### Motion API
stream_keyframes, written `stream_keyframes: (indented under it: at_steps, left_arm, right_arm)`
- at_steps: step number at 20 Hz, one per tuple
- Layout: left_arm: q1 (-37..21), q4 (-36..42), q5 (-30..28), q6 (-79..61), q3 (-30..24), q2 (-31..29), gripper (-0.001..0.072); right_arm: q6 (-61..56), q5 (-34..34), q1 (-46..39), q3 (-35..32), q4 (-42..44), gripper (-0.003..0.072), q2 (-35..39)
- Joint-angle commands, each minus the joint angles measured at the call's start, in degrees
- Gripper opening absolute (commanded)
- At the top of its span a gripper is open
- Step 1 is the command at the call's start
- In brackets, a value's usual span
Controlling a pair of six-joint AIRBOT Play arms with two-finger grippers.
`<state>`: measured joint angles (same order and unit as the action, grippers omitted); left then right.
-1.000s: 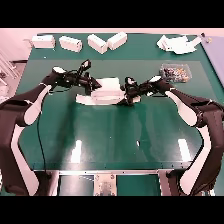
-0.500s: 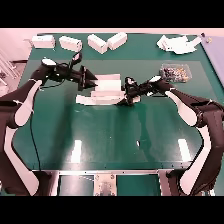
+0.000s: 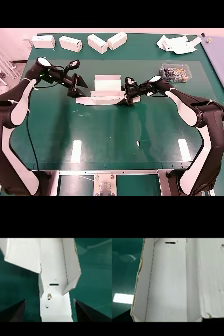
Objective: Fold the box and place the chain.
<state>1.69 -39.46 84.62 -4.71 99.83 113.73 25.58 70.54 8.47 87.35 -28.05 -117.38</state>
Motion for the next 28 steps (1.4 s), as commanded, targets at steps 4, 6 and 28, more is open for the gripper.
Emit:
stream_keyframes:
  at_steps: [4,6,28]
  left_arm:
    - [0.0,-3.1,-0.2,2.9,-0.4,0.0,0.0662]
    - [0.0,-3.0,-0.2,2.7,-2.6,0.0,0.0663]
    - [3.8,-0.2,-5.5,0.2,-5.0,0.0,0.0601]
  right_arm:
    - [0.0,0.0,0.0,0.0,0.0,0.0563,0.0]
    - [0.0,0.0,0.0,0.0,0.0,0.0563,0.0]
    - [0.0,0.0,0.0,0.0,0.0,0.0563,0.0]
